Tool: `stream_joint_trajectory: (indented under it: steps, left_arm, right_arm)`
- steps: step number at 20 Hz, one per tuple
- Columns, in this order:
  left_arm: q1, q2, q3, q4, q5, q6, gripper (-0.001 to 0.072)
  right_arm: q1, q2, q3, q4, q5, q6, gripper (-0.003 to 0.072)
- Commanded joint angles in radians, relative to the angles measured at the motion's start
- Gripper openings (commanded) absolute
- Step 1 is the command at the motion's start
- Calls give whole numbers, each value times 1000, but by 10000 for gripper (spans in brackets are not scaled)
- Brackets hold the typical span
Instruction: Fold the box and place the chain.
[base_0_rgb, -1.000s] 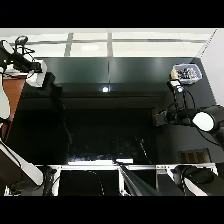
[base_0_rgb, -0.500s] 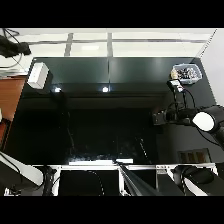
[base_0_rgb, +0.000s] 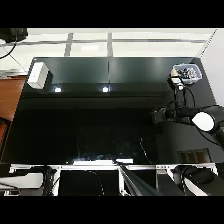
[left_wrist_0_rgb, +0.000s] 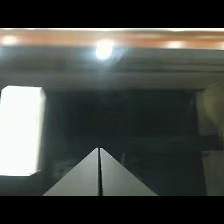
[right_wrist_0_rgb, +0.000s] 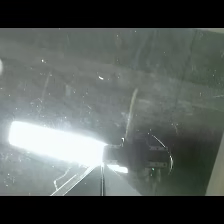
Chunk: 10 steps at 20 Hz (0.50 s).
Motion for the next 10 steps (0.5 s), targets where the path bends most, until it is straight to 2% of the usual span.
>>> stream_joint_trajectory:
  steps: [1,4,6,10]
  left_arm:
    - [-125,162,-90,2,-11,30,21]
    - [-237,315,-319,39,40,23,22]
    - [-285,430,-526,38,119,-1,21]
    - [-308,657,-934,145,249,-60,21]
  right_arm:
    - [1,1,0,2,-37,-1,12]
    - [1,1,-2,2,-83,-5,13]
    - [1,1,-2,2,-95,-13,13]
    - [1,1,-10,-46,-126,-42,13]
